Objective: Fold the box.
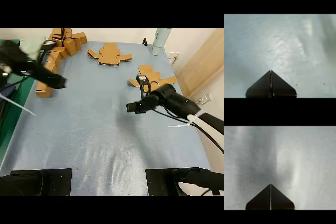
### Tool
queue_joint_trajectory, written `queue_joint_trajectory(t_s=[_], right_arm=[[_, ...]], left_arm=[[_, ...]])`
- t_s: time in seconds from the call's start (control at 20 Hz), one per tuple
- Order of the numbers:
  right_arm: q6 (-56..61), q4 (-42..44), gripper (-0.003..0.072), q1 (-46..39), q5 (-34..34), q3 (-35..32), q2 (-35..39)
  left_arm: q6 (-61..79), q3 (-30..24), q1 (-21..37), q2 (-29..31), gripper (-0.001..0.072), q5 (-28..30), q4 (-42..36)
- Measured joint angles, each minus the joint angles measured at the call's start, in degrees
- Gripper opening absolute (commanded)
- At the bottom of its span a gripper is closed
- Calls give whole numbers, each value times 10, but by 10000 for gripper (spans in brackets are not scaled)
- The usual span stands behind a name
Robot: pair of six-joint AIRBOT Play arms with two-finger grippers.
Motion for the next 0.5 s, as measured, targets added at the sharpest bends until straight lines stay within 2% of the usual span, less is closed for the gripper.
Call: queue_joint_trajectory(t_s=[0.25,0.5], right_arm=[[-43,63,5,0,-42,102,-91],[-57,113,4,0,-55,128,-126]], left_arm=[[-60,8,-133,-58,13,35,-2],[-89,10,-187,-88,14,45,-2]])
